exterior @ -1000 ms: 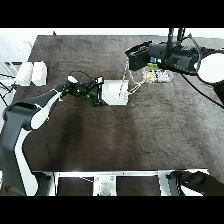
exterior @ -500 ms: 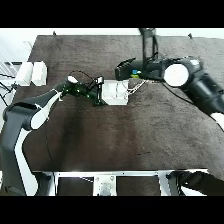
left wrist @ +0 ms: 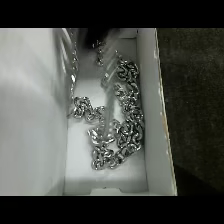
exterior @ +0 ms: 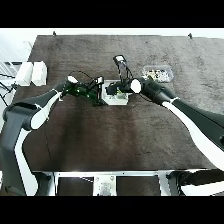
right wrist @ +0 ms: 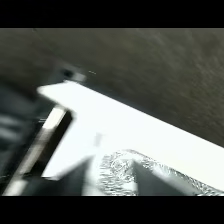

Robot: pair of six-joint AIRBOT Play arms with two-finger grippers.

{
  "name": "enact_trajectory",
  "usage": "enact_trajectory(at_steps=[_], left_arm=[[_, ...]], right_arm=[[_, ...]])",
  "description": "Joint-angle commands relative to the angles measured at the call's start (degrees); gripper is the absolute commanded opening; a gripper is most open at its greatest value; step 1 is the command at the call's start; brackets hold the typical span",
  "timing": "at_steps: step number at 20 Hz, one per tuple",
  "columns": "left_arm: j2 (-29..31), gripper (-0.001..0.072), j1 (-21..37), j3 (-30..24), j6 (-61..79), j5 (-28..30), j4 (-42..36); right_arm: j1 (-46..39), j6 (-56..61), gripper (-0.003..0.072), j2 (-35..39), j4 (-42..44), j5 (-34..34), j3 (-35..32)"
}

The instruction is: Fold the box and place the chain.

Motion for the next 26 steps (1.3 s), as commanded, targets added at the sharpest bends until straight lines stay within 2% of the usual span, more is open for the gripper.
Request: enact_trajectory(at_steps=[1,3,5,8,11,14,19,20,23,26], left_arm=[[0.02,0.0471,0.00,0.00,0.00,0.00,0.02],[0.02,0.0471,0.00,0.00,-0.02,0.00,0.02],[0.02,0.0471,0.00,0.00,-0.02,0.00,0.02],[0.02,0.0471,0.00,0.00,0.02,0.00,0.02],[0.02,0.0471,0.00,0.00,0.00,0.04,0.02],[0.02,0.0471,0.00,0.00,0.02,0.02,0.00],[0.02,0.0471,0.00,0.00,0.02,0.04,0.02],[0.02,0.0471,0.00,0.00,0.02,0.02,0.02],[0.02,0.0471,0.00,0.00,0.00,0.02,0.02],[0.02,0.0471,0.00,0.00,0.02,0.02,0.02]], right_arm=[[-2.80,0.07,0.0504,-1.27,-1.03,2.71,0.07],[-5.44,-0.31,0.0504,3.45,-5.53,5.57,-0.46],[-9.44,-0.24,0.0505,8.52,-10.43,5.51,-3.52],[-19.80,3.78,0.0506,9.73,-10.40,1.46,-8.74],[-27.96,2.43,0.0500,4.48,-1.25,-6.80,-10.58],[-29.11,-2.38,0.0499,-1.51,5.25,-12.61,-8.39],[-27.15,-10.03,0.0495,-10.49,14.47,-12.87,-0.17],[-26.77,-11.19,0.0447,-11.67,16.02,-12.87,1.16],[-25.73,-11.76,0.0428,-14.67,18.86,-12.31,4.42],[-25.86,-11.76,0.0372,-15.32,19.06,-12.33,5.38]])
